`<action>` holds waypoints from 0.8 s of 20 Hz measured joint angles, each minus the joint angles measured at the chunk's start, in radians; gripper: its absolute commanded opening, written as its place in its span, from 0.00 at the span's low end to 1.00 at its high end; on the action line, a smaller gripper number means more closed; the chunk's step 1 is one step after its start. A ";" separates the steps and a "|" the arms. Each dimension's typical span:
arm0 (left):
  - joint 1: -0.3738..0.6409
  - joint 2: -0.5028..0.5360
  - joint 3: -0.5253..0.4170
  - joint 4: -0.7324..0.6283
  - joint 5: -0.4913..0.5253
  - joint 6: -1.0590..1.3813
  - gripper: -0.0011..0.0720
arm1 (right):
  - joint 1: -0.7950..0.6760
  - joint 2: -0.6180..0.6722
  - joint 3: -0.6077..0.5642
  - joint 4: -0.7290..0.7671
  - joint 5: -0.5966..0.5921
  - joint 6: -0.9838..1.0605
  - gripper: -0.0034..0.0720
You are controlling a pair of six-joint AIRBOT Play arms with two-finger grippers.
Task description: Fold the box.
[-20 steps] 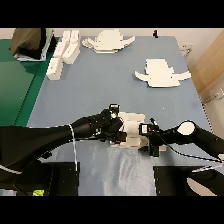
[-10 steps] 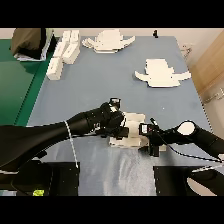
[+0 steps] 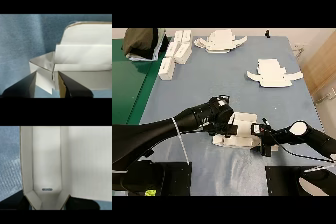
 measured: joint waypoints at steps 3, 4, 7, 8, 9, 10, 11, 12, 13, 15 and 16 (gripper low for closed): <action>-0.004 0.016 0.010 -0.001 0.000 0.004 0.59 | 0.000 0.000 0.000 0.000 0.000 0.000 0.63; 0.002 0.032 0.020 0.000 0.000 0.006 0.59 | 0.000 0.000 0.000 0.000 0.000 0.000 0.63; 0.039 0.116 0.046 0.010 -0.005 0.007 0.41 | 0.000 0.000 0.000 0.000 0.000 0.000 0.63; 0.060 0.151 0.051 0.014 -0.019 0.008 0.03 | 0.000 0.000 0.000 0.000 0.000 0.000 0.63; 0.082 0.183 0.054 0.025 -0.042 0.009 0.04 | 0.000 0.000 0.000 0.000 0.000 0.000 0.63; 0.108 0.215 0.054 0.037 -0.078 0.012 0.04 | 0.000 0.000 0.000 0.000 0.000 0.000 0.63; 0.135 0.244 0.049 0.051 -0.119 0.015 0.03 | 0.000 0.000 0.000 0.000 0.000 0.000 0.63; 0.166 0.271 0.035 0.058 -0.160 0.023 0.03 | 0.000 0.000 0.000 0.000 0.000 0.000 0.63; 0.197 0.293 0.013 0.058 -0.189 0.034 0.03 | 0.000 0.000 0.000 0.000 0.000 0.000 0.63; 0.261 0.331 -0.057 0.028 -0.219 0.068 0.04 | 0.000 0.000 0.000 0.000 0.000 0.000 0.63; 0.294 0.343 -0.106 -0.005 -0.213 0.091 0.04 | 0.000 0.000 0.000 0.000 0.000 0.000 0.63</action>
